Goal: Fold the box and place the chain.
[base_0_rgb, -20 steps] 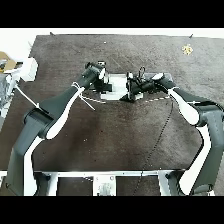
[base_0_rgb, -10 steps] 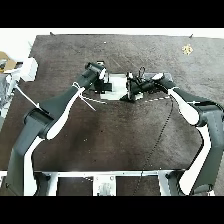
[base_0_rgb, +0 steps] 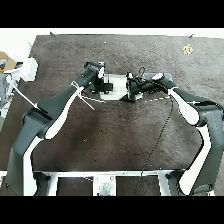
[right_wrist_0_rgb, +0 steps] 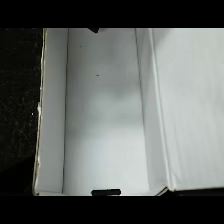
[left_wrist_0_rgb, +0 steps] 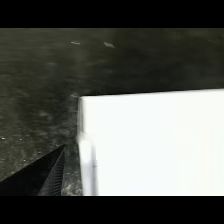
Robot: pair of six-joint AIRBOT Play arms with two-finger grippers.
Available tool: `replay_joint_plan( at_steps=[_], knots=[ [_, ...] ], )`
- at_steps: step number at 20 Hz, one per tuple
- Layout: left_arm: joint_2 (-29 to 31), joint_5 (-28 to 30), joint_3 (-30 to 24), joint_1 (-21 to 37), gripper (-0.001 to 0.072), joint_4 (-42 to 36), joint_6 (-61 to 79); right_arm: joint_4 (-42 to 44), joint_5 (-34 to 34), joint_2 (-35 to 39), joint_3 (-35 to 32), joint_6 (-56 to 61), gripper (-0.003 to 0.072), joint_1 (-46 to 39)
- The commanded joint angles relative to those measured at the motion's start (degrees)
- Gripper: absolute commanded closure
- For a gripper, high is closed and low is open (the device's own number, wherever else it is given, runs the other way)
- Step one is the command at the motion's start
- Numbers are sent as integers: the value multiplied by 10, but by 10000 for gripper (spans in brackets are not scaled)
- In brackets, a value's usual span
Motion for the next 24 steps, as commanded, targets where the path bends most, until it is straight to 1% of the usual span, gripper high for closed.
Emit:
replay_joint_plan(
  at_steps=[1,4,8,10,12,14,16,17,18,20,22,23,24],
  knots=[
    [18,-6,0,2,277,-12,38,0,0,0,0,0,242,0],
    [51,-16,2,3,277,-7,85,0,0,0,0,0,241,0],
    [99,-24,6,6,276,-8,273,0,0,0,0,0,241,0],
    [120,-20,8,18,276,-14,333,0,0,0,0,1,241,0],
    [133,-18,7,48,276,-57,404,0,0,0,0,1,241,0],
    [134,-22,4,99,276,-158,505,0,0,0,0,0,241,0],
    [134,-2,-14,152,277,-268,611,0,0,0,0,1,241,0],
    [134,12,-26,176,277,-310,656,0,0,0,0,0,241,0],
    [132,25,-38,197,278,-334,682,0,0,0,0,0,241,0],
    [131,41,-50,223,277,-333,685,0,0,0,0,1,241,0],
    [131,45,-51,227,276,-334,695,0,0,0,0,0,241,0],
    [127,58,-60,227,272,-335,732,0,0,0,0,0,241,0],
    [120,71,-71,230,233,-340,774,0,0,0,0,0,241,0]
  ],
)
